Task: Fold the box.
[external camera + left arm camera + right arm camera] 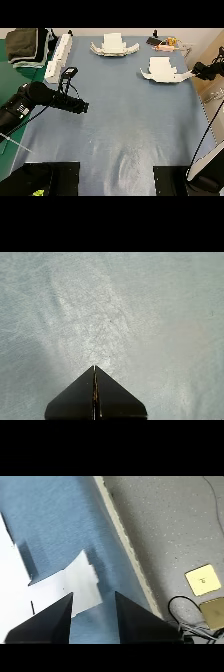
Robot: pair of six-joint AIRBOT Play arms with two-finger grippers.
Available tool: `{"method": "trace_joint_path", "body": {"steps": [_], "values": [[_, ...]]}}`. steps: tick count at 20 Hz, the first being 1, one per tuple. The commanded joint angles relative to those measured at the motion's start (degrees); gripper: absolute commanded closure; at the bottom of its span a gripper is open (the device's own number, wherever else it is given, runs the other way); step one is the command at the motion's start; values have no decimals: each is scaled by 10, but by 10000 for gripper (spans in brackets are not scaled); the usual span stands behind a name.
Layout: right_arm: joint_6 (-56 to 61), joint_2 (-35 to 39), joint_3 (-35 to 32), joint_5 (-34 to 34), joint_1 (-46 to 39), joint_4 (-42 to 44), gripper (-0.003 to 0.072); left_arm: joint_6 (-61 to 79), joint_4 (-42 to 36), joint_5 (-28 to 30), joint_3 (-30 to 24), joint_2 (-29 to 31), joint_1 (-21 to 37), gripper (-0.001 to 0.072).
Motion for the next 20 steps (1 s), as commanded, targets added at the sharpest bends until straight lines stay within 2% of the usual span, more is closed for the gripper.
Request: {"method": "trace_joint_path", "body": {"steps": [1, 4, 5, 6, 7, 8, 9, 10, 15, 18, 20], "values": [[-29, -14, 5, -2, -1, 31, 395, 0, 0, 0, 0, 0, 0, 697], [-78, -15, 6, -3, -1, 75, 397, 0, 0, 0, 0, 0, 0, 697], [-86, -15, 6, -3, -1, 89, 420, 0, 0, 0, 0, 0, 0, 697], [-91, -15, 6, 3, -1, 102, 506, 0, 0, 0, 0, 0, 0, 697], [-96, -15, 6, 14, -1, 113, 545, 0, 0, 0, 0, 0, 0, 697], [-106, -15, 6, 30, -1, 129, 549, 0, 0, 0, 0, 0, 0, 697], [-120, -15, 6, 50, -1, 149, 647, 0, 0, 0, 0, 0, 0, 697], [-131, -15, 6, 75, -1, 174, 682, 0, 0, 0, 0, 0, 0, 697], [-139, -9, 6, 189, 4, 277, 685, 0, 0, 0, 0, 0, 0, 697], [-116, 7, -5, 243, 23, 289, 687, 0, 0, 0, 0, 0, 0, 697], [-103, 33, -31, 256, 42, 288, 687, 0, 0, 0, 0, 0, 0, 697]]}}
